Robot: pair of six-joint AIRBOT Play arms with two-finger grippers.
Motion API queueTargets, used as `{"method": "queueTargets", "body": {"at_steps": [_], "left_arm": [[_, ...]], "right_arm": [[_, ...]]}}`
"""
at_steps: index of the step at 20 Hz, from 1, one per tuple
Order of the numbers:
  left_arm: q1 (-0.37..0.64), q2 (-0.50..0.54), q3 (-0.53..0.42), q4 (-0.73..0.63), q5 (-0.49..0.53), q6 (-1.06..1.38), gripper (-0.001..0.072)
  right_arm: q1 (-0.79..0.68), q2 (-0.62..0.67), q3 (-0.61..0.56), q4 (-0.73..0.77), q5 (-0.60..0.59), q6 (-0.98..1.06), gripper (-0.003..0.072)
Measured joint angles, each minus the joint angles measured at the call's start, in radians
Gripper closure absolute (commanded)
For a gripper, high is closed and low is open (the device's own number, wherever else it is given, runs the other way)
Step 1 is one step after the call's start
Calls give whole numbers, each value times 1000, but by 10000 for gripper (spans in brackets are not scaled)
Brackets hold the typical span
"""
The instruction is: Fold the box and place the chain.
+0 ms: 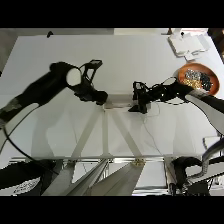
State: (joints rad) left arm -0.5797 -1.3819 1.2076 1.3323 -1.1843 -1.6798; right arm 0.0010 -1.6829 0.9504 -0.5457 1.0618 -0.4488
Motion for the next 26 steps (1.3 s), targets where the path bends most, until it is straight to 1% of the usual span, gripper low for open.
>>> {"method": "queueTargets", "body": {"at_steps": [2, 4, 5, 6, 7, 10, 12, 14, 18, 20, 22, 26], "left_arm": [[51, 26, -13, -48, -16, 184, 173], [113, 40, -58, -139, -14, 433, 169], [148, 44, -95, -195, -2, 587, 131], [182, 47, -137, -258, 8, 753, 42], [212, 49, -178, -318, 22, 914, 9], [293, 46, -292, -511, 79, 1419, 8], [328, 24, -335, -622, 107, 1693, 7], [349, -15, -358, -718, 120, 1898, 6], [364, -113, -376, -900, 129, 2156, 6], [365, -153, -378, -963, 128, 2227, 6], [365, -183, -379, -998, 128, 2267, 6], [365, -217, -380, -1020, 126, 2305, 6]], "right_arm": [[0, 0, 0, 0, 0, 0, 250], [0, 0, 0, 0, 0, 0, 250], [0, 0, 0, 0, 0, 0, 250], [0, 0, 0, 0, 0, 0, 250], [0, 0, 0, 0, 0, 0, 250], [0, 0, 0, 0, 0, 0, 250], [0, 0, 0, 0, 0, 0, 250], [0, 0, 0, 0, 0, 0, 250], [0, 0, 0, 0, 0, 0, 250], [0, 0, 0, 0, 0, 0, 250], [0, 0, 0, 0, 0, 0, 250], [0, 0, 0, 0, 0, 0, 250]]}}
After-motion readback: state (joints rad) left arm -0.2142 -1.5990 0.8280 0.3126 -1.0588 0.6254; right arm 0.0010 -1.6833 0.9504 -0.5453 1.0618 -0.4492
